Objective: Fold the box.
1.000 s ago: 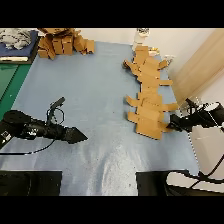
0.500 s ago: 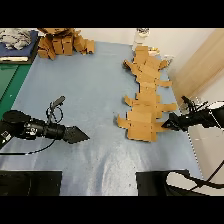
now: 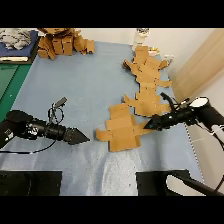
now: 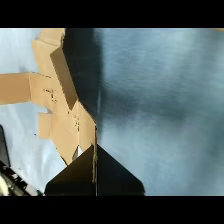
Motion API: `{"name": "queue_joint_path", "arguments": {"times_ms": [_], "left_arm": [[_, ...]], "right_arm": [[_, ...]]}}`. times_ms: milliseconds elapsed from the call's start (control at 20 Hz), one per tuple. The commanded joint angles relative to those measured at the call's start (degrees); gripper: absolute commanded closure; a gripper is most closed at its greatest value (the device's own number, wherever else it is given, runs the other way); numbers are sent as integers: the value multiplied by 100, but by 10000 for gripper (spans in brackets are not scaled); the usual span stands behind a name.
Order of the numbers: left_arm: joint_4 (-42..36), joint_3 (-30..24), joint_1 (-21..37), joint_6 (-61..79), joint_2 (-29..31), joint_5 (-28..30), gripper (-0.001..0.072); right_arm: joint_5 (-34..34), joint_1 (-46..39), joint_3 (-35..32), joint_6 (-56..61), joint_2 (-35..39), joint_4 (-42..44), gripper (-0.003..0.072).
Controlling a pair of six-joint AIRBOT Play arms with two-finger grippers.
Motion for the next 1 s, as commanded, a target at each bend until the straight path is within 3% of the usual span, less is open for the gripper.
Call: {"name": "queue_joint_path", "arguments": {"times_ms": [0, 200, 300, 550, 950], "left_arm": [[4, 0, 155, 247, -479, 4, 17], [-411, 0, 632, 629, -1121, -26, 17], [-612, 11, 874, 817, -1370, -118, 17], [-699, 188, 1263, 1119, -1849, -378, 18], [-688, 1392, 1305, 938, -2754, -293, 17]], "right_arm": [[-1106, 824, -286, -2, 149, 76, 684], [-2306, 1707, -319, -11, 160, 35, 684], [-2594, 2188, -319, -55, 160, -125, 685], [-2887, 2955, -527, -48, 234, -299, 685], [-2883, 3042, -697, 46, 710, -382, 685]]}}
